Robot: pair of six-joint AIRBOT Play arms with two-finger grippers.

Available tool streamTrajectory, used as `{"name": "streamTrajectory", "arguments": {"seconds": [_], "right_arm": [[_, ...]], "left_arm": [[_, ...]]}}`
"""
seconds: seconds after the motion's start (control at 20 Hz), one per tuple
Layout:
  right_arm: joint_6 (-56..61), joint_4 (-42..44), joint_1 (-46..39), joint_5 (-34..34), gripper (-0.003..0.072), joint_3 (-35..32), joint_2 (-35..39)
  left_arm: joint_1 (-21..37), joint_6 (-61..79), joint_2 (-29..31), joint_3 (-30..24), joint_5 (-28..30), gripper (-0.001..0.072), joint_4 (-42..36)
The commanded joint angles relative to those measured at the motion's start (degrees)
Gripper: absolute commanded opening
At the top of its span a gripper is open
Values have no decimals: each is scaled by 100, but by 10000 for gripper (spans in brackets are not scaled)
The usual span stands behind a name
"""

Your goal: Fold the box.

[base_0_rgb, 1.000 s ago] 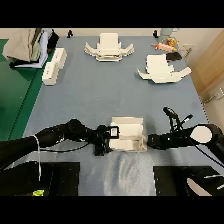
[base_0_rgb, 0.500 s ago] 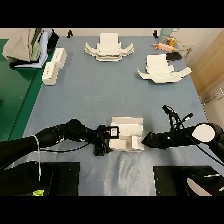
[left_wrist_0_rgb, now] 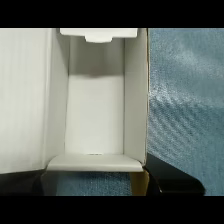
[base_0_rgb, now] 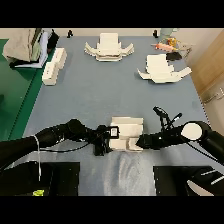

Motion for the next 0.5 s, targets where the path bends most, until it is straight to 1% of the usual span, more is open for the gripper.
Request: {"name": "streamTrajectory", "arguments": {"seconds": [0.0, 0.1, 0.15, 0.25, 0.35, 0.45], "right_arm": [[1139, -1001, 634, -149, 387, 321, -474], [1897, -1690, 1051, 68, 384, 634, -809], [2291, -2026, 1246, 260, 364, 809, -970], [3101, -2726, 1591, 702, 364, 1180, -1255], [3399, -2870, 1770, 717, 364, 1397, -1353], [3451, -2780, 1805, 507, 366, 1438, -1353]], "left_arm": [[2, 0, 0, 2, 0, 517, 0], [2, 0, 0, 2, 0, 517, 0], [2, 0, 0, 2, 0, 517, 0], [2, 0, 0, 2, 0, 517, 0], [2, 0, 0, 2, 0, 517, 0], [2, 0, 0, 2, 0, 517, 0]]}}
